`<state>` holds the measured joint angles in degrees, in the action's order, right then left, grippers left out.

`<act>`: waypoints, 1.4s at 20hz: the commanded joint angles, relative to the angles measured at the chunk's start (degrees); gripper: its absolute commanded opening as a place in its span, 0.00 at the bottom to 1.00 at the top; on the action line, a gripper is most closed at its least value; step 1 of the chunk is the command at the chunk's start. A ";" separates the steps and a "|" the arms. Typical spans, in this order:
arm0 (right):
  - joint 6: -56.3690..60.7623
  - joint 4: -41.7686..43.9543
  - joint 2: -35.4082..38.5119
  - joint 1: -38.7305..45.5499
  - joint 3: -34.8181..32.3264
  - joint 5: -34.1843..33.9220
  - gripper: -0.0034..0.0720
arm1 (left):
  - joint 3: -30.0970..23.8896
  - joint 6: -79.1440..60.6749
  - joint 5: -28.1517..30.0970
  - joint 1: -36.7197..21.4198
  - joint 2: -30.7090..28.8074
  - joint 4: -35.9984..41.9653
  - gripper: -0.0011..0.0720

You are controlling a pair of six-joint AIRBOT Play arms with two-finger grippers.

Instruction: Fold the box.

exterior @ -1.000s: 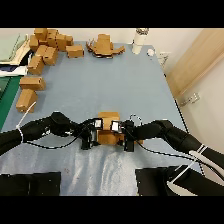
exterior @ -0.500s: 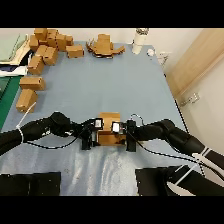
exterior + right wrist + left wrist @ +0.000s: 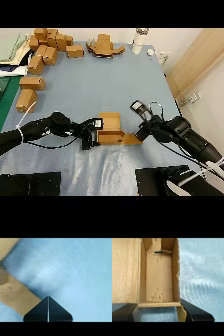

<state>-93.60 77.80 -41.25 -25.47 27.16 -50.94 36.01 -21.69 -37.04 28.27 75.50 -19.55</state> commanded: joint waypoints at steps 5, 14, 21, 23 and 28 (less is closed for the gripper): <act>20.24 5.81 -6.40 12.37 -3.82 -5.90 0.05 | 0.04 -0.11 0.00 -0.02 -0.02 0.04 0.64; 3.21 32.22 -8.44 12.83 -4.15 -5.70 0.05 | 0.04 -0.11 0.00 -0.02 0.00 0.04 0.64; 3.02 32.68 -3.91 12.83 -4.15 -8.94 0.05 | 0.04 -0.11 0.00 -0.02 0.00 0.04 0.64; 1.68 34.21 -3.91 12.85 -4.13 -8.87 0.05 | 0.04 -0.11 0.02 -0.02 0.00 0.07 0.64; -3.19 41.68 -4.11 12.85 -4.15 -5.70 0.05 | 0.04 -0.11 0.00 -0.02 0.00 0.04 0.64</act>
